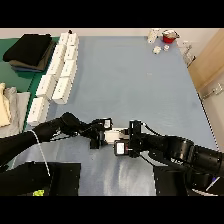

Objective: Fold the box.

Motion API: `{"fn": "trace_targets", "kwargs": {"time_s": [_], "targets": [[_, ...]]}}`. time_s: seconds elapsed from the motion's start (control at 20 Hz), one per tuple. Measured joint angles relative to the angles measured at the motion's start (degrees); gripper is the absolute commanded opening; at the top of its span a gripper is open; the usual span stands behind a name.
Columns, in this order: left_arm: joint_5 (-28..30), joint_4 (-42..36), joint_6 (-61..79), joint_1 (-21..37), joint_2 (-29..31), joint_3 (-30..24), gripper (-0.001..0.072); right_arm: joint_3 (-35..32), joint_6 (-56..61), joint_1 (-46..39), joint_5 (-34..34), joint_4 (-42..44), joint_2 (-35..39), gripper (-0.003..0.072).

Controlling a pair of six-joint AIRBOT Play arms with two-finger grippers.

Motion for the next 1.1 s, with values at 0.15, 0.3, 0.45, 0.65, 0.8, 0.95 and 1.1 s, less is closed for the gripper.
{"fn": "trace_targets", "kwargs": {"time_s": [0.15, 0.3, 0.45, 0.65, 0.8, 0.95, 1.1], "targets": [[0.0, 0.0, 0.0, 0.0, 0.0, 0.0, 0.0521, 0.0, 0.0, -0.1, 0.0, -0.4, -0.6, 0.0298], [0.0, 0.0, 0.0, 0.0, 0.0, 0.0, 0.0521, 0.0, 0.0, -0.1, 0.5, -0.8, -0.9, 0.0299], [0.0, 0.0, 0.0, 0.0, 0.0, 0.0, 0.0521, 0.0, 0.0, -0.6, 1.0, -1.4, -1.0, 0.0298], [0.0, 0.0, 0.0, 0.0, 0.0, 0.0, 0.0521, 0.0, 0.0, -1.6, 1.5, -1.8, -1.1, 0.0298], [0.0, 0.0, 0.0, 0.0, 0.0, 0.0, 0.0521, 0.0, 0.0, -1.9, 1.7, -1.7, -1.6, 0.0298], [0.0, 0.0, 0.0, 0.0, 0.0, 0.0, 0.0521, 0.0, 0.0, -1.9, 2.1, -1.2, -2.7, 0.0298], [0.0, 0.0, 0.0, 0.0, 0.0, 0.0, 0.0521, 0.0, 0.0, -1.9, 2.6, -0.2, -3.3, 0.0298]]}}
